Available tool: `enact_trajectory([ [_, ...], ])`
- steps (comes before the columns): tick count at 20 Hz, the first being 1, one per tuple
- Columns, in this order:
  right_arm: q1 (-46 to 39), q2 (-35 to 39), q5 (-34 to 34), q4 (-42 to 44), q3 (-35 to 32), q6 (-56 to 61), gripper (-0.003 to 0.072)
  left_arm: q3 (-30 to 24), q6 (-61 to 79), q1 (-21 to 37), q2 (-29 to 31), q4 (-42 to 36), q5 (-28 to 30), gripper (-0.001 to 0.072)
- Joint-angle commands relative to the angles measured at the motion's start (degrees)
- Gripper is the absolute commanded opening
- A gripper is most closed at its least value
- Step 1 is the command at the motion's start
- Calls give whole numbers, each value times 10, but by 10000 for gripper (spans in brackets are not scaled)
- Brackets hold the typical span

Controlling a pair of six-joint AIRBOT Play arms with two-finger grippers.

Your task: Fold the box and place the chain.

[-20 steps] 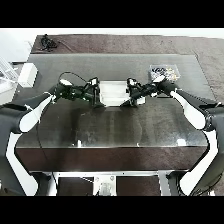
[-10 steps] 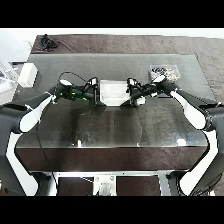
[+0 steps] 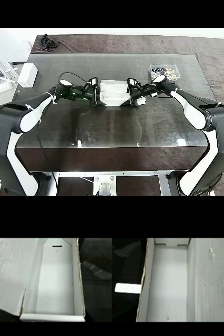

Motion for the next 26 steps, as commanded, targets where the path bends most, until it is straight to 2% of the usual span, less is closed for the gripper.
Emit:
enact_trajectory([
  [1,0,0,1,0,0,0,586,1,12,0,-4,-16,2,713],
  [12,0,0,1,0,0,0,586,1,12,0,-6,-16,13,713],
  [26,0,0,1,0,0,0,586,1,16,11,-6,-11,-4,704],
])
